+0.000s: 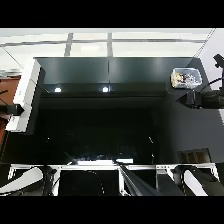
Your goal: Fold the box and place the chain.
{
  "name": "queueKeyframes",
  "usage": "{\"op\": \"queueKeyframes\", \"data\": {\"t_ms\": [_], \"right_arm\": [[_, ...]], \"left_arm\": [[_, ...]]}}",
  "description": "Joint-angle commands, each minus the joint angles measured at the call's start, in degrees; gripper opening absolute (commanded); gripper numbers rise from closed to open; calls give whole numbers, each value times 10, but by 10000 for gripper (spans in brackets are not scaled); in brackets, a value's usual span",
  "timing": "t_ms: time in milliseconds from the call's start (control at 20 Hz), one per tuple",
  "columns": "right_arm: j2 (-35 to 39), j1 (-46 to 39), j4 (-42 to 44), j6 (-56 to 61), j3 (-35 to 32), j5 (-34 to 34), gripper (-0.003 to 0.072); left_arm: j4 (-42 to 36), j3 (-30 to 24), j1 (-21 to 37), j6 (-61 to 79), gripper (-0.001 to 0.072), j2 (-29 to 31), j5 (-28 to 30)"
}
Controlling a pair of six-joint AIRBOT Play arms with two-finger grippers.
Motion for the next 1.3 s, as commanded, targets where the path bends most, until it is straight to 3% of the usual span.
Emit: {"op": "queueKeyframes", "data": {"t_ms": [0,100,200,250,300,350,500,600,700,850,900,950,1050,1150,1250], "right_arm": [[0,0,3,0,0,-5,15],[0,0,5,0,0,-24,15],[0,1,20,0,0,-42,15],[0,3,21,-1,0,-47,15],[0,9,19,-3,0,-47,15],[0,17,19,-13,0,-44,15],[0,74,-15,-35,0,-30,13],[0,133,-70,-22,0,-79,12],[0,193,-117,10,-3,-193,13],[-5,237,-146,59,-46,-430,12],[-12,236,-147,85,-62,-476,12],[-22,232,-155,102,-73,-496,12],[-44,232,-199,102,-79,-470,12],[-66,232,-247,102,-79,-438,14],[-86,232,-266,102,-79,-444,14]], "left_arm": [[-3,84,-26,-2,709,12,5],[-61,183,-55,-30,706,12,5],[-170,259,-94,-32,692,12,4],[-219,284,-116,-32,634,12,0],[-262,303,-141,-32,360,12,-20],[-284,313,-165,-29,30,13,-52],[-252,300,-272,-71,22,20,-117],[-173,243,-357,-151,22,57,-69],[-117,136,-435,-208,22,120,61],[-29,-54,-508,-339,21,209,310],[2,-94,-519,-351,20,218,345],[31,-115,-522,-364,19,217,327],[98,-119,-503,-455,20,206,256],[179,-119,-465,-527,21,205,251],[198,-119,-428,-511,22,204,240]]}}
